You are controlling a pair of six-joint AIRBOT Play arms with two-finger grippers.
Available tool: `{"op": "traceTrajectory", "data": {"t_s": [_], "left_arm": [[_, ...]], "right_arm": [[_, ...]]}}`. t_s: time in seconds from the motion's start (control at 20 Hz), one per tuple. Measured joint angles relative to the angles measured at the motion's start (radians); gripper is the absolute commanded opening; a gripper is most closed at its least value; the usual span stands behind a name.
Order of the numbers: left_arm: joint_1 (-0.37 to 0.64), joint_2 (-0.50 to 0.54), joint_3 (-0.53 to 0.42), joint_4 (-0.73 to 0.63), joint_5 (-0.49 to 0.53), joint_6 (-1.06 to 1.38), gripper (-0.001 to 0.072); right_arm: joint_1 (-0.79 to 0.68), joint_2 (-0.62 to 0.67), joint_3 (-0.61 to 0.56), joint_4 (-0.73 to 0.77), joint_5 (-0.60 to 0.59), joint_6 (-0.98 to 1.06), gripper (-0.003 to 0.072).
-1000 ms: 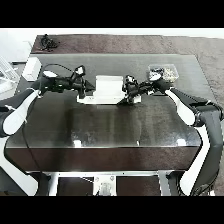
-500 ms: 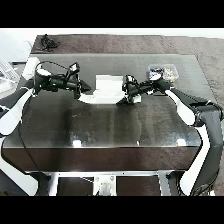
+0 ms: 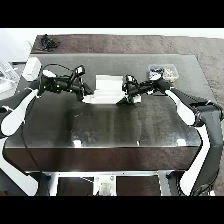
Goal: Fold the box and place the chain.
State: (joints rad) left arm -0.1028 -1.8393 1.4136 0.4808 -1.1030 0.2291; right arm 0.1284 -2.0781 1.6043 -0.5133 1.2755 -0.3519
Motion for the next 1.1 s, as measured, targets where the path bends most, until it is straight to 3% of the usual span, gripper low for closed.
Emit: {"op": "traceTrajectory", "data": {"t_s": [0.4, 0.7, 1.1], "left_arm": [[0.005, 0.028, -0.008, 0.008, -0.013, 0.02, 0.0016], [0.023, 0.055, -0.014, 0.037, 0.074, -0.005, 0.0016], [-0.035, 0.002, -0.014, 0.042, 0.11, -0.027, 0.0017]], "right_arm": [[0.0, 0.0, 0.0, 0.0, 0.0, 0.0, 0.0582], [0.0, 0.0, 0.0, 0.0, 0.0, 0.0, 0.0582], [0.0, 0.0, 0.0, 0.0, 0.0, 0.0, 0.0582]]}}
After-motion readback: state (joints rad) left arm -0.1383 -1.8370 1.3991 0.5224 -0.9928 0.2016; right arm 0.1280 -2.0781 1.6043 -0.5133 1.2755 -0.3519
